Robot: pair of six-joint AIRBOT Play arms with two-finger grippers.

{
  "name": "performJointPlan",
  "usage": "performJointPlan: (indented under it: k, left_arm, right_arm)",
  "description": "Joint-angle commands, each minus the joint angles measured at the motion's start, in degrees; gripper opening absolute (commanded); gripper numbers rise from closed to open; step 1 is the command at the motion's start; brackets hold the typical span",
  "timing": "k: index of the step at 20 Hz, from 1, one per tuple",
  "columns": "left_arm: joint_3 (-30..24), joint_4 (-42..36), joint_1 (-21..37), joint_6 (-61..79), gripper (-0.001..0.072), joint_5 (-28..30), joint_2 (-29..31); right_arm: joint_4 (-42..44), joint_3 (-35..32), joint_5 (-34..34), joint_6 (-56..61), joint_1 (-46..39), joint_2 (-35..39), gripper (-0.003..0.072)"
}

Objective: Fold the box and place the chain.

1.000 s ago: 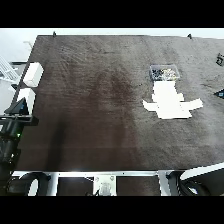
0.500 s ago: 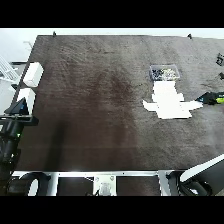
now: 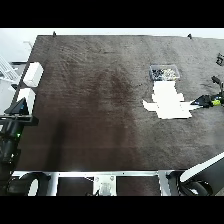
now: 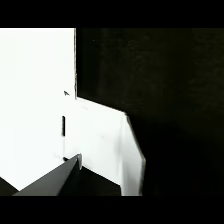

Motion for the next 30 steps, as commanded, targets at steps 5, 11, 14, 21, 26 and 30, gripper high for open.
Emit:
performJointPlan:
  k: [5, 11, 14, 21, 26, 30]
  left_arm:
    - [0.00, 0.02, 0.04, 0.00, 0.0023, 0.00, 0.04]
    - [0.00, 0.02, 0.04, 0.00, 0.0023, 0.00, 0.04]
    - [0.00, 0.00, 0.04, 0.00, 0.0024, 0.00, 0.04]
    - [0.00, 0.02, 0.04, 0.00, 0.0023, 0.02, 0.04]
    - [0.00, 0.00, 0.04, 0.02, 0.0023, 0.02, 0.04]
    - [0.00, 0.00, 0.04, 0.00, 0.0023, 0.07, 0.04]
  right_arm:
    - [1.62, -2.49, 2.36, -0.07, 1.79, -2.01, 0.0360]
    - [8.55, -4.13, 6.21, -0.02, 2.29, -0.87, 0.0006]
    - [10.62, -8.90, 6.19, 1.09, 3.58, 4.11, 0.0005]
    - [20.68, -35.91, -8.09, 0.74, 10.75, 21.24, 0.0004]
    - [31.19, -47.98, -16.63, -2.54, 26.40, 27.69, 0.0005]
    - [31.12, -47.78, -26.97, -1.88, 36.72, 27.67, 0.0004]
